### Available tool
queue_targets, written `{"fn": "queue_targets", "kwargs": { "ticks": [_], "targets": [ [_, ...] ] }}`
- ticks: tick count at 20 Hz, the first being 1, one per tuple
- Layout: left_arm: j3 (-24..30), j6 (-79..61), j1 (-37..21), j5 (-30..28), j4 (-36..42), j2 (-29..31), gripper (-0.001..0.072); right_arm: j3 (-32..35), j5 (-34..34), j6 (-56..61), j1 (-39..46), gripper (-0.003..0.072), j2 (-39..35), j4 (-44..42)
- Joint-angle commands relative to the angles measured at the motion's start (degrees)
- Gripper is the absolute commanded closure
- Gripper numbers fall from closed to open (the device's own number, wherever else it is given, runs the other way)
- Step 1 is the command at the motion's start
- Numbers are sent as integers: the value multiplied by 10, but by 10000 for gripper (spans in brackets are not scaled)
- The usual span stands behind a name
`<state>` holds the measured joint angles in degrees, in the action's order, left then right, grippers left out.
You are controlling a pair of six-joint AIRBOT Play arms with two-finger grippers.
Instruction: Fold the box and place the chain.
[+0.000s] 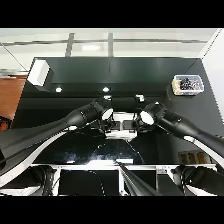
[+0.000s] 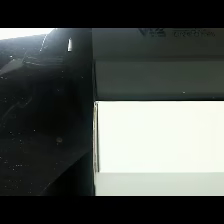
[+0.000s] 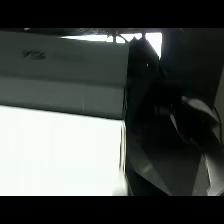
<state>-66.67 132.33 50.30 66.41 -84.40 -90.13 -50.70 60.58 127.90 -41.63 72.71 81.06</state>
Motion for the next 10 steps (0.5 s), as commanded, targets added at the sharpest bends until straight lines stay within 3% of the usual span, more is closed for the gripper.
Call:
{"fn": "queue_targets", "kwargs": {
  "ticks": [1,5,7,9,10],
  "targets": [
    [0,1,0,1,0,0,683,-1,48,-18,0,418,-75,43],
    [0,1,0,0,0,0,683,0,147,-17,35,419,-203,233],
    [0,1,0,1,0,0,683,0,142,-24,101,419,-221,356],
    [0,1,0,1,0,0,683,14,34,-24,196,419,-213,441],
    [0,1,0,0,0,0,683,26,-67,-24,258,420,-205,444]
  ]
}}
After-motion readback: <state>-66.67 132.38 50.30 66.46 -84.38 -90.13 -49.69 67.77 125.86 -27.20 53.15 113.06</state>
